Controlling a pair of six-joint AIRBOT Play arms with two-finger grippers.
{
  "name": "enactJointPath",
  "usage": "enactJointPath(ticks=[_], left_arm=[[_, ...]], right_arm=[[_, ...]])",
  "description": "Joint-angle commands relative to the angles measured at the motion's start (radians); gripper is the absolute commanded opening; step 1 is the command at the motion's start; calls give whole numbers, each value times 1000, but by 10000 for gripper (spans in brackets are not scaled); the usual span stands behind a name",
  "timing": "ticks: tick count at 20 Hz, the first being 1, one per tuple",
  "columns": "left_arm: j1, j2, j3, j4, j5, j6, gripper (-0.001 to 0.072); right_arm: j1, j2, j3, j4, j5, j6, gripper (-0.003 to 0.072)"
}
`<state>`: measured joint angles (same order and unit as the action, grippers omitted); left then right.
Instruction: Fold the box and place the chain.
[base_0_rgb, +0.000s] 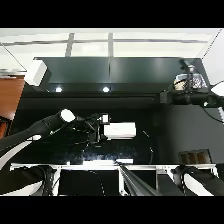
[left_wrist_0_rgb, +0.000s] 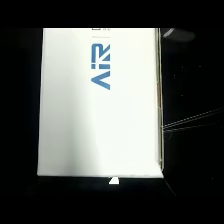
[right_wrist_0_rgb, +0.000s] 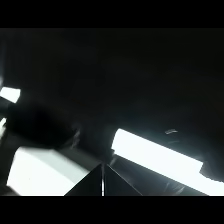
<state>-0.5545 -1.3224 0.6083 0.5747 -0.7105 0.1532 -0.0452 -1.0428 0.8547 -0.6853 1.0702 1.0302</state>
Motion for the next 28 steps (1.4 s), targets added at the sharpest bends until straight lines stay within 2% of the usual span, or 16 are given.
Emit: enactJointPath(ticks=[1,3,5,6,7,10,14,16,18,21,23,28], left_arm=[[0,0,0,0,0,0,393],[0,0,0,0,-3,-5,397],[0,0,0,0,-3,-5,471],[0,2,0,4,-6,-7,640],[0,10,1,14,-3,-11,720],[3,72,16,117,-13,-150,720],[50,218,18,321,-137,-372,720],[87,279,18,318,-174,-478,720],[93,306,18,267,-165,-483,714],[47,277,19,141,-93,-479,709],[-18,234,35,108,-49,-447,709],[-138,68,195,109,-23,-447,710]], right_arm=[[-73,15,15,-26,-26,10,18],[-73,15,15,-23,-35,10,18],[-73,15,15,-23,-33,10,18],[-73,15,16,-23,-28,10,18],[-73,15,16,-23,-18,10,18],[-73,16,16,-23,18,10,18],[-73,16,16,-23,25,10,18],[-73,16,16,-23,26,10,18],[-73,16,16,-23,26,10,18],[-73,16,16,-23,29,10,18],[-73,16,16,-23,33,10,18],[-73,16,16,-23,63,10,18]])
